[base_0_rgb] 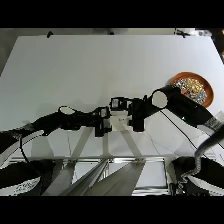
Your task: Fold the box and place the chain.
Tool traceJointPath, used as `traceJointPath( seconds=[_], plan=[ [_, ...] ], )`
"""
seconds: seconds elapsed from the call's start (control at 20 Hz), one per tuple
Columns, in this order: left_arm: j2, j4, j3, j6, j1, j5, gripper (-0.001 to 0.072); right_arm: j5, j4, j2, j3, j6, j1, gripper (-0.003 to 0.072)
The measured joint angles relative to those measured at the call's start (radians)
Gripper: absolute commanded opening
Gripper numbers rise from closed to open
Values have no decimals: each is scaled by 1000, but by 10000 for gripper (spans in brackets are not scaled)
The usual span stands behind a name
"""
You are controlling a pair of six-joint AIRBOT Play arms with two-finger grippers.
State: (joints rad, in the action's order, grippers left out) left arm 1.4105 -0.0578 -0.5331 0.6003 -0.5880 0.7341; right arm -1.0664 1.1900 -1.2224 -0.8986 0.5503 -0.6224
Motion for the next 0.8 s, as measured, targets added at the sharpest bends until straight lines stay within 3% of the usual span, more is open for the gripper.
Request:
traceJointPath(
  seconds=[0.1, 0.25, 0.4, 0.8],
  plan=[
    [0, -1, 0, 0, 0, 0, 208, 1, -15, 0, 0, 0, 0, 271],
    [0, -1, 0, 0, 1, 0, 208, 2, -30, 0, 1, 2, 0, 255],
    [0, -1, 0, 1, 0, 1, 208, 8, -38, 0, 1, 3, 0, 182],
    [0, -1, 0, 1, 1, 1, 208, 16, -8, 4, 0, 3, 0, 177]
  ],
)
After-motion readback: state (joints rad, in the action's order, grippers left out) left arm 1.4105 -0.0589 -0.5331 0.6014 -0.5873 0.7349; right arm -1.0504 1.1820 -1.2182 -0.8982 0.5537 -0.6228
